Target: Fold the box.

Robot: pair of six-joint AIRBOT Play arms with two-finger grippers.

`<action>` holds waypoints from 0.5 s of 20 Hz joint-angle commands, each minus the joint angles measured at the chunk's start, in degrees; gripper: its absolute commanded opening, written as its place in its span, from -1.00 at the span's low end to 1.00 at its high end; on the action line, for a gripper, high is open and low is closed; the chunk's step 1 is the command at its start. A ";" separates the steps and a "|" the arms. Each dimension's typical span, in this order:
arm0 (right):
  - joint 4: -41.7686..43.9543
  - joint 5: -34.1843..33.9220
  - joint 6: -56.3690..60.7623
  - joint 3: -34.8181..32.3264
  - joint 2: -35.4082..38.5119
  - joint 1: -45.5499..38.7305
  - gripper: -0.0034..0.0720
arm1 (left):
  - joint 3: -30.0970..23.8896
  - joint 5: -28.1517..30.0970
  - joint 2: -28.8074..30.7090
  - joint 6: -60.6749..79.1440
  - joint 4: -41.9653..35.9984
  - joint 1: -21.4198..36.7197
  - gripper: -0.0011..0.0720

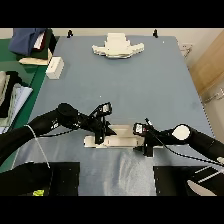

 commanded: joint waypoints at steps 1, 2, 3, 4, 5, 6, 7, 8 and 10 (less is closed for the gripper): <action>-0.09 -0.04 0.07 -0.04 -0.17 0.04 0.47 | 0.04 0.00 0.07 0.02 0.07 0.04 -0.92; -0.09 -0.02 0.07 -0.04 -0.17 0.04 0.47 | 0.04 0.00 0.07 0.00 0.07 0.04 -0.93; -0.09 -0.02 0.04 -0.04 -0.17 0.04 0.47 | 0.04 0.07 0.07 0.00 0.07 0.04 -0.92; -0.09 -0.04 0.04 -0.02 -0.17 0.04 0.47 | 0.04 0.13 0.07 0.00 0.07 0.04 -0.92; -0.09 -0.04 0.04 -0.02 -0.17 0.04 0.47 | 0.04 0.33 0.07 0.00 0.04 0.04 -0.92; -0.09 -0.04 0.04 -0.02 -0.17 0.04 0.47 | 0.04 0.59 0.07 0.00 0.04 0.04 -0.71; -0.09 -0.04 0.04 -0.02 -0.17 0.04 0.47 | 0.04 1.64 0.07 -0.94 0.02 0.04 -0.09; -0.09 -0.04 0.04 -0.02 -0.17 0.04 0.47 | 0.07 2.27 0.07 -3.41 0.02 0.07 0.02; -0.11 -0.04 0.04 -0.02 -0.17 0.04 0.47 | 0.07 2.43 0.07 -4.22 0.07 0.09 0.03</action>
